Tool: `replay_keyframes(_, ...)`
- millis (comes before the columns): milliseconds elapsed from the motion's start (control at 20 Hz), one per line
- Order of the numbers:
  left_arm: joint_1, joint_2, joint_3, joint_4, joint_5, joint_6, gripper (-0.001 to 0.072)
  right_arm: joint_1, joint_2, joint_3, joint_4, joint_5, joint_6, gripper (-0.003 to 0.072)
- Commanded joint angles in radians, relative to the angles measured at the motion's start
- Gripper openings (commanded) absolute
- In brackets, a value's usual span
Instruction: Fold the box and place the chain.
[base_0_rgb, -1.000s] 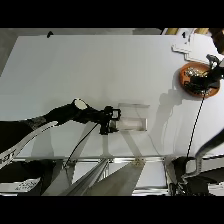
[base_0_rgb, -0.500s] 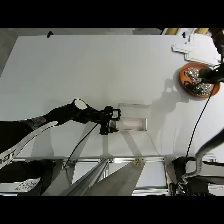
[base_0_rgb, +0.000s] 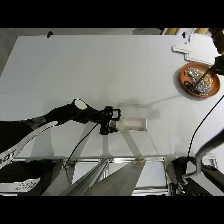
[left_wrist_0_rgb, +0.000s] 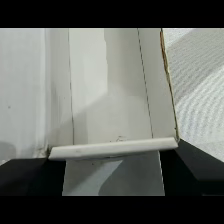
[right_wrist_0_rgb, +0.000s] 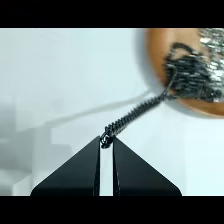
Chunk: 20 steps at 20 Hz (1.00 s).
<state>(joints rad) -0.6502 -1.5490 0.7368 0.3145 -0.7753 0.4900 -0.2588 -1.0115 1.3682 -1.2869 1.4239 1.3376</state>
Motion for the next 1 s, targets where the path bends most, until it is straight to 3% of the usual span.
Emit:
replay_keyframes(0, 0.001, 0.000, 0.000, 0.000, 0.001, 0.000, 0.0208, 0.130, 0.144, 0.000, 0.057, 0.100, -0.006, 0.0020)
replay_keyframes(350, 0.001, 0.000, 0.000, 0.000, 0.000, 0.000, 0.0208, 0.410, 0.302, -0.022, 0.108, 0.132, 0.046, 0.0020)
replay_keyframes(800, 0.000, 0.000, 0.000, 0.000, 0.000, 0.000, 0.0208, 0.637, 0.315, -0.133, 0.114, 0.097, 0.090, 0.0020)
replay_keyframes(950, 0.001, 0.000, 0.000, 0.000, 0.000, 0.000, 0.0208, 0.736, 0.315, -0.233, 0.117, -0.007, 0.095, 0.0020)
